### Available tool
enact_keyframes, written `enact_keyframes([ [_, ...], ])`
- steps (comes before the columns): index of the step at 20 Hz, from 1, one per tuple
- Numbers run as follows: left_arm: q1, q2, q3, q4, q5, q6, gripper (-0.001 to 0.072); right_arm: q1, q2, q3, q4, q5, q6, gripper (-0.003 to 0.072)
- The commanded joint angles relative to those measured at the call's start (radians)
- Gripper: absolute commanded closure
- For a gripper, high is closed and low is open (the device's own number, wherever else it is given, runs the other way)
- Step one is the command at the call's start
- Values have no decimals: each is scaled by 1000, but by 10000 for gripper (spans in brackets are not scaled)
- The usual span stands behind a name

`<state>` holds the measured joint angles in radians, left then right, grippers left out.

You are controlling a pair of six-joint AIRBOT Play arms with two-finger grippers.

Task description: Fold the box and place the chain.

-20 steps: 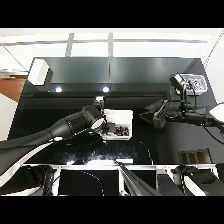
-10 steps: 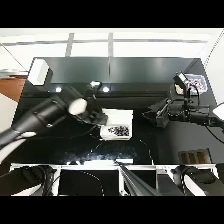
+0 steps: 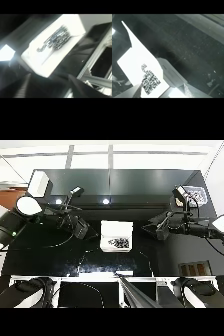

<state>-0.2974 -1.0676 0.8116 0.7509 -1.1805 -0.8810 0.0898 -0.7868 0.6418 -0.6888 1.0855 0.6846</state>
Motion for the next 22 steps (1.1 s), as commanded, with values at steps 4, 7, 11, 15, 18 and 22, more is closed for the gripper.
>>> enact_keyframes([
  [4,32,-85,-204,-175,70,871,1,-1,1,1,-4,10,0,82],
  [7,23,-122,-228,-126,111,1099,1,-1,1,1,-4,10,0,82],
  [11,29,-203,-227,-139,200,1248,1,0,1,1,-5,-6,0,82],
  [15,24,-241,-204,-225,209,1254,2,0,1,1,-4,-13,0,82],
  [18,8,-262,-180,-216,203,1240,2,0,1,1,-4,-13,0,82],
  [22,-48,-262,-179,-138,224,1223,2,0,1,1,-4,-13,0,83],
])
